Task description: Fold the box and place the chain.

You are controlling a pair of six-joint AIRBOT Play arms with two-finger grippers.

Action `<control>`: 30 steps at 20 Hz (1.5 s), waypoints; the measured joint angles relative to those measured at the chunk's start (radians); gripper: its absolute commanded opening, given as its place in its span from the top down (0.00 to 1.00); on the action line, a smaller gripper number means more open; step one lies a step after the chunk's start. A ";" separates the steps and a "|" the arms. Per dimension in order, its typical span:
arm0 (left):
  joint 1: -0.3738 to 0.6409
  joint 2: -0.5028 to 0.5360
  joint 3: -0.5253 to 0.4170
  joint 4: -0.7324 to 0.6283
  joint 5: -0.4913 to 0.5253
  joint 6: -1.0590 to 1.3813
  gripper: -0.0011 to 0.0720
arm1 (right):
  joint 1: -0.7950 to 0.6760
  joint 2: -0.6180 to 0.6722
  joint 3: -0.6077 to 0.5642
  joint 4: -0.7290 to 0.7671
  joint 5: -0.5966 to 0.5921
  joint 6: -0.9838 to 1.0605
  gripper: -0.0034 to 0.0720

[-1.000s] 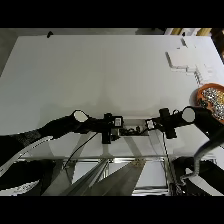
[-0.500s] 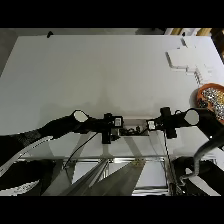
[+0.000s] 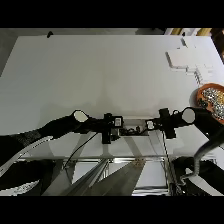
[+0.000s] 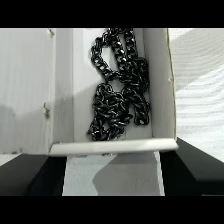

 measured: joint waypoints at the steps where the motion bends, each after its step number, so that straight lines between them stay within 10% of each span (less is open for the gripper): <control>1: 0.000 0.000 0.000 0.000 0.000 0.000 0.51 | 0.000 -0.002 0.000 -0.001 0.001 0.000 0.93; 9: 0.000 0.000 0.000 0.000 0.000 0.000 0.51 | 0.000 0.233 -0.002 0.039 0.105 0.056 0.93; 15: 0.000 0.000 0.000 0.000 0.000 0.000 0.51 | 0.000 0.429 -0.002 0.359 0.142 0.084 0.93; 27: 0.000 0.000 0.000 0.000 0.000 0.000 0.51 | 0.170 0.414 -0.040 0.710 0.050 0.084 0.93; 30: 0.000 0.000 0.000 0.000 0.000 0.000 0.51 | 0.215 0.364 -0.047 0.694 -0.006 0.081 0.60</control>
